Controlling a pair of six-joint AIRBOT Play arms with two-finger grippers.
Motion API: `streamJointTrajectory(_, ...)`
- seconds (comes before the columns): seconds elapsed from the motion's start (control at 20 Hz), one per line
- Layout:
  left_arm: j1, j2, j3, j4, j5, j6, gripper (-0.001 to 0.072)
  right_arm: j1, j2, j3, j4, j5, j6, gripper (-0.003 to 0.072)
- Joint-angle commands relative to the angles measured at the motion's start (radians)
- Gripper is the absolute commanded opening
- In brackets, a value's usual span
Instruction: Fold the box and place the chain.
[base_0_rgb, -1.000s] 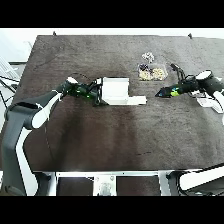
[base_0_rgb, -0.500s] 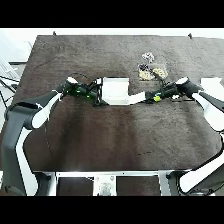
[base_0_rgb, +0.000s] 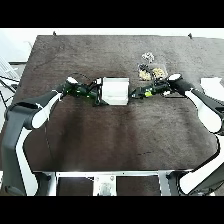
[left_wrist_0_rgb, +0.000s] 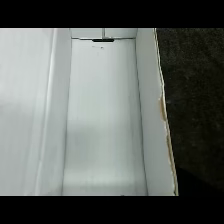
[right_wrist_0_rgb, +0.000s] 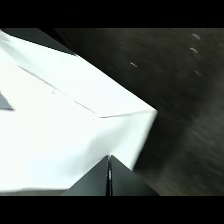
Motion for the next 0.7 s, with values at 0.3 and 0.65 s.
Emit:
streamJointTrajectory(0.3, 0.001, 0.000, 0.000, 0.000, 0.000, 0.000, 0.0289, 0.010, 0.052, 0.013, 0.013, 0.011, -0.003, 0.0137)
streamJointTrajectory(0.65, 0.001, 0.000, 0.000, 0.000, -0.002, 0.000, 0.0289, 0.026, 0.052, 0.012, -0.076, 0.002, -0.001, 0.0342)
